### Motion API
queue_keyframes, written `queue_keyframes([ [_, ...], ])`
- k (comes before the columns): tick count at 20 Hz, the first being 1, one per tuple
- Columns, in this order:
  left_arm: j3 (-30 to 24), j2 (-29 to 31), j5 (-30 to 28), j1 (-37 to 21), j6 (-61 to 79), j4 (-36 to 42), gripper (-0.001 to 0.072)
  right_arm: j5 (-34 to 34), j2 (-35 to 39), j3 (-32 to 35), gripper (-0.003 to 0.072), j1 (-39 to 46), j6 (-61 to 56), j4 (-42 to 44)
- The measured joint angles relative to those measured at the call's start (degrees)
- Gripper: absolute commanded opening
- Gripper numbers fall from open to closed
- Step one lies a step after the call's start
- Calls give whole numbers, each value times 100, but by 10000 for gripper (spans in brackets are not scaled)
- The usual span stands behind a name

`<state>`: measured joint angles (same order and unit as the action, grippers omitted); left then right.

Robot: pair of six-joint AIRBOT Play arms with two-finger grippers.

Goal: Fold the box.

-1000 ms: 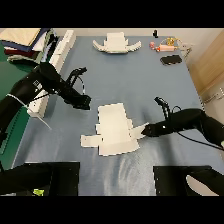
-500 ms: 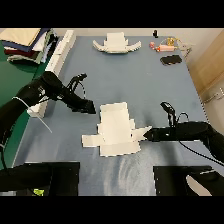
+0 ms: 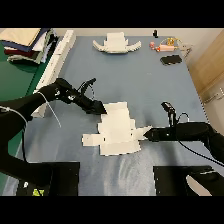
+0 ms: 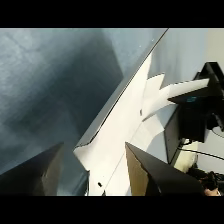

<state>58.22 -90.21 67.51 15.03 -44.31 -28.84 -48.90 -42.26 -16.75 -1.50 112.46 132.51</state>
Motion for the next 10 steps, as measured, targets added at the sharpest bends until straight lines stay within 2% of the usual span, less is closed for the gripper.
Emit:
queue_keyframes([
  [5, 144, -376, 540, 66, 457, 409, 580, -11, 2, 0, 4, 0, -11, 0],
  [6, 153, -415, 614, 85, 498, 417, 357, -13, 0, 0, 4, 0, -11, 0],
  [7, 164, -446, 704, 109, 538, 424, 204, -15, 2, 0, 4, 0, -11, 0],
  [8, 170, -470, 769, 136, 581, 424, 165, -15, 0, 0, 4, 0, -11, 0],
  [9, 173, -483, 809, 160, 623, 411, 164, -15, 0, 0, 4, 0, -11, 0],
  [10, 177, -496, 855, 184, 671, 420, 36, -17, 2, 0, 4, 0, -11, -2],
])
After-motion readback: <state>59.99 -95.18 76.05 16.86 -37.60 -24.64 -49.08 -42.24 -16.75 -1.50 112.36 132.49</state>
